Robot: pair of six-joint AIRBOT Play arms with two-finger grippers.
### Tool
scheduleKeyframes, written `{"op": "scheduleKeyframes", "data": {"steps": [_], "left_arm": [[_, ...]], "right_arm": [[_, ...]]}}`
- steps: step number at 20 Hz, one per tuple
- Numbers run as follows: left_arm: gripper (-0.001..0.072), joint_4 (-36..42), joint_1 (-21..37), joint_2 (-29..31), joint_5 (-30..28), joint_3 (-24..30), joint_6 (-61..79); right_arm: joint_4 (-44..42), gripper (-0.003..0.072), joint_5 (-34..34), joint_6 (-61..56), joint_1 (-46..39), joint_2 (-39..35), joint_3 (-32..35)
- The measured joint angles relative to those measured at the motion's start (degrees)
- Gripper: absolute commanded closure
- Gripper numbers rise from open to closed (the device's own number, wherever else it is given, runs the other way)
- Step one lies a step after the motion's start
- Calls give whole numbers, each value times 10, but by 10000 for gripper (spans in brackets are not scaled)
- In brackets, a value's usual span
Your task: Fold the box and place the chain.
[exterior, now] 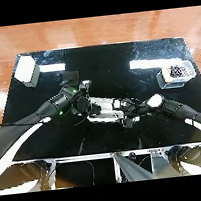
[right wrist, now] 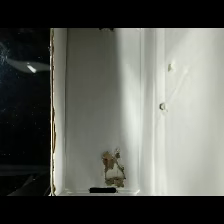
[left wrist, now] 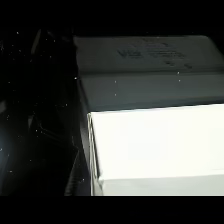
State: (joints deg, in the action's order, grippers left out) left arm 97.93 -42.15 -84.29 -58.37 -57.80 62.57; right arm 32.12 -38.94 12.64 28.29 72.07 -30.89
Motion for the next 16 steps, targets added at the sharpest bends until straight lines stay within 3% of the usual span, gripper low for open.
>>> {"op": "scheduleKeyframes", "data": {"steps": [2,4,7,8,10,11,13,16], "left_arm": [[459,1,0,-1,0,0,0],[469,4,0,-2,1,0,0],[691,6,0,-3,0,0,0],[691,9,0,-3,0,0,3],[687,16,0,-3,1,0,11],[635,19,0,-3,1,0,15],[439,30,1,-3,4,0,22],[385,40,0,-3,-4,-7,24]], "right_arm": [[0,252,0,0,0,0,0],[0,252,0,0,0,0,0],[0,252,-2,-2,0,0,0],[0,252,-2,-2,0,0,0],[0,252,-1,-2,0,0,0],[0,252,-1,-2,0,0,0],[3,252,0,1,0,0,0],[2,252,1,2,0,0,0]]}}
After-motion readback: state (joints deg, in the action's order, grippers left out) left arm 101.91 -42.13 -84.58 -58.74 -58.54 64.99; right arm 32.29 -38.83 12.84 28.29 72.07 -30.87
